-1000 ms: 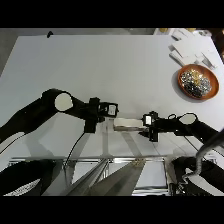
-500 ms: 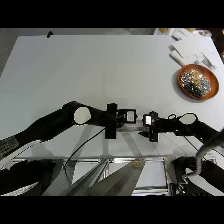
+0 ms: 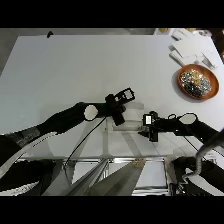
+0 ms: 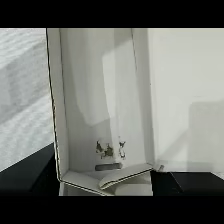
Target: Fold the box and place the chain.
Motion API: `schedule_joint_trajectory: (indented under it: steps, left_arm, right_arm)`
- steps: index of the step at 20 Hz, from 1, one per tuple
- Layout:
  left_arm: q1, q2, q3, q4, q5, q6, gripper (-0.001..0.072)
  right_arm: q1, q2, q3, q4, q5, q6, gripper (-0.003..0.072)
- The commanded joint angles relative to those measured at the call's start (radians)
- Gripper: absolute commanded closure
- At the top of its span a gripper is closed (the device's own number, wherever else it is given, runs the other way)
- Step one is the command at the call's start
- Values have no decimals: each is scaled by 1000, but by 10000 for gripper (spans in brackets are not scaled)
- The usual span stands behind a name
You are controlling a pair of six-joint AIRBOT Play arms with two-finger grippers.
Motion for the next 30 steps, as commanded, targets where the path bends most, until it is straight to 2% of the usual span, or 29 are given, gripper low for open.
schedule_joint_trajectory:
  steps: [1,4,8,10,12,14,16,18,22,24,26,28,30]
  left_arm:
    - [15,-22,0,-2,-11,-15,700]
    - [63,85,0,56,-170,-16,705]
    - [116,271,0,272,-446,-125,705]
    - [117,299,-1,344,-578,-96,704]
    - [117,272,-3,325,-648,-64,704]
    - [114,224,-11,280,-621,-13,683]
    - [114,169,-15,218,-574,50,595]
    - [114,141,-15,195,-552,69,594]
    - [119,136,-18,236,-607,72,594]
    - [124,136,-40,254,-610,86,541]
    - [129,136,-78,256,-609,175,522]
    - [135,135,-108,245,-575,280,449]
    - [138,134,-114,220,-517,323,431]
  right_arm:
    - [0,0,0,-2,-1,0,371]
    - [0,0,0,-2,-1,0,371]
    - [0,0,0,-2,-1,0,371]
    - [0,0,0,-2,-1,0,371]
    - [0,0,0,-3,-1,0,371]
    - [0,0,0,-2,-1,0,371]
    - [0,0,0,-2,-1,0,371]
    - [0,0,0,-2,-1,0,371]
    - [0,0,0,-2,-1,0,371]
    - [0,0,0,-2,-2,0,371]
    - [0,0,0,-2,-1,0,371]
    - [0,0,0,-2,-2,0,371]
    - [0,0,0,-2,-1,0,371]
